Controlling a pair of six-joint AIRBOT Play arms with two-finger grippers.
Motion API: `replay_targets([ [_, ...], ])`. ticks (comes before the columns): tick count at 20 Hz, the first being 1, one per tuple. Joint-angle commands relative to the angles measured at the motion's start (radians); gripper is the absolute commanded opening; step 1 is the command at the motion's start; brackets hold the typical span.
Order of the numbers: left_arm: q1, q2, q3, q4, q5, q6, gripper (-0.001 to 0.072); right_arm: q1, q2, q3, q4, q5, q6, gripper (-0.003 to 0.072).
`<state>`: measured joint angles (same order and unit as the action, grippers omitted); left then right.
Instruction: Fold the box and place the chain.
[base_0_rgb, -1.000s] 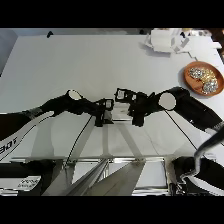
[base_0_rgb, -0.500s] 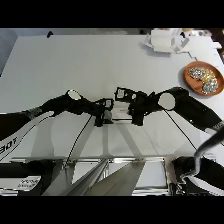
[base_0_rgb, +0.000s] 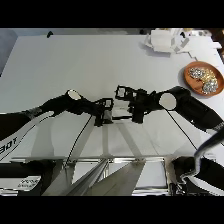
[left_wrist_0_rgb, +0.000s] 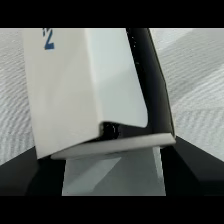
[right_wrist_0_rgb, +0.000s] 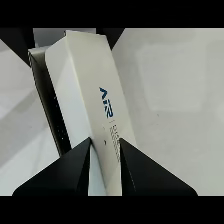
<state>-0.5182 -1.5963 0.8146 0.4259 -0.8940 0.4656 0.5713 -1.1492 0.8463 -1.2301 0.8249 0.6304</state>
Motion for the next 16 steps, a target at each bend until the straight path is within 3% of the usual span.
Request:
replay_targets([
  [1,-0.001,0.000,-0.001,0.001,0.000,0.001,0.0207,0.000,-0.006,-0.010,0.038,0.000,0.002,0.0157],
  [9,-0.001,0.000,-0.001,0.001,0.000,0.001,0.0207,0.000,-0.039,-0.029,0.075,0.027,0.001,0.0162],
  [13,-0.001,0.000,-0.001,0.001,0.000,0.001,0.0207,0.000,-0.038,-0.029,0.087,0.085,0.001,0.0326],
  [16,-0.001,0.000,-0.001,0.001,0.000,0.001,0.0207,0.000,-0.017,-0.028,0.087,0.077,-0.003,0.0341],
])
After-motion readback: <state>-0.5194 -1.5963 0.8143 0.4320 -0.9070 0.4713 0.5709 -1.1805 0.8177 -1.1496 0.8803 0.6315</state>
